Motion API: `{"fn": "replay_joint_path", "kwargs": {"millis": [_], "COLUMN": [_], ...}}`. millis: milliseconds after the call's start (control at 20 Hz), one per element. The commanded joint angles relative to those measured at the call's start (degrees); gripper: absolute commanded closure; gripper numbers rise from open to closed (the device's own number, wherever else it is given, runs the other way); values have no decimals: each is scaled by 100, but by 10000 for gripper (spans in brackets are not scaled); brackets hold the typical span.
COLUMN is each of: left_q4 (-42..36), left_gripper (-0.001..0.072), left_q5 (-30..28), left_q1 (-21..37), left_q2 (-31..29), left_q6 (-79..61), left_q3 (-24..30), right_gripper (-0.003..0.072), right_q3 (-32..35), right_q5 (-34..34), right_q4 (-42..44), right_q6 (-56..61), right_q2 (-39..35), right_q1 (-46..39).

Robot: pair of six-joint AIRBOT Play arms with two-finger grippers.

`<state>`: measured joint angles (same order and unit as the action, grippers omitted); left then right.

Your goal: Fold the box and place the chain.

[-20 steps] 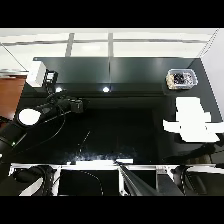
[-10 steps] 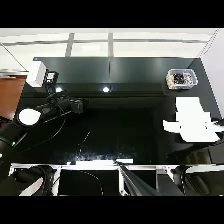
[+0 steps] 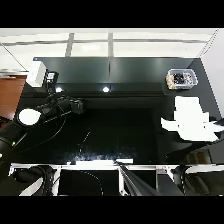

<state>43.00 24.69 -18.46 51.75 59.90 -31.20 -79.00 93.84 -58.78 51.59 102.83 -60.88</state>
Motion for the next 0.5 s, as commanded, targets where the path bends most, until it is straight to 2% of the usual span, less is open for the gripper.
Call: {"fn": "replay_joint_path", "kwargs": {"millis": [0,250,450], "left_q4": [0,0,-2], "left_gripper": [0,1,0], "left_q5": [4,4,13], "left_q1": [-2,-2,-4], "left_q2": [4,4,4], "left_q6": [-9,-9,-9], "left_q3": [4,4,4], "right_gripper": [679,672,672], "right_q3": [-2,203,804], "right_q5": [223,247,317], "right_q4": [586,684,1207], "right_q6": [-173,-173,-142], "right_q2": [-15,-144,-245], "right_q1": [4,7,197]}}
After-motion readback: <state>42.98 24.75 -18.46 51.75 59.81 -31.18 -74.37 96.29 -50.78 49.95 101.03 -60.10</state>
